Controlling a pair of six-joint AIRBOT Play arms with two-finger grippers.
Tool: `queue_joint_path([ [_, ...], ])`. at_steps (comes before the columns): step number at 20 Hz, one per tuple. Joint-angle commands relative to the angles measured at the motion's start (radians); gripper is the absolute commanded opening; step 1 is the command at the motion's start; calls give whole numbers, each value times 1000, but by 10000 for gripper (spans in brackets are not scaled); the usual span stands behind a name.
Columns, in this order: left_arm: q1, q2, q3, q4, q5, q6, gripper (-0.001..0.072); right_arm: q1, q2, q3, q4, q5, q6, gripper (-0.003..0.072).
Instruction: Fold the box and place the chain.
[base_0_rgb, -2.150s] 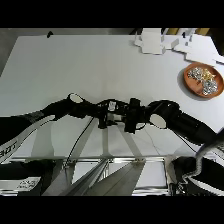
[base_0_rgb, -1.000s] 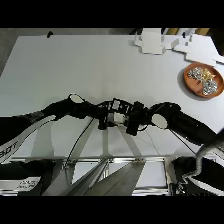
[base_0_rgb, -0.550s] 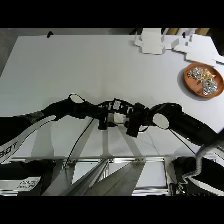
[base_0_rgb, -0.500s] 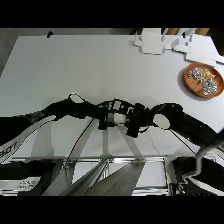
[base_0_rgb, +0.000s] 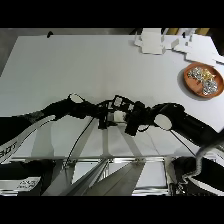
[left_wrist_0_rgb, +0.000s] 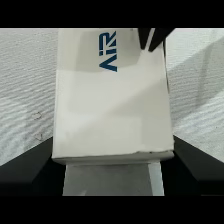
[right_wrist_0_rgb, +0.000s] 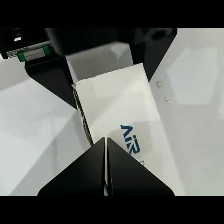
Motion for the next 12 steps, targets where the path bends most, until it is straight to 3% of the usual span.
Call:
queue_joint_path([
  [1,0,0,0,0,0,0,154,0,-35,-5,-3,-3,39,14],
  [12,0,0,0,0,0,0,154,0,-42,-54,-3,-39,47,14],
])
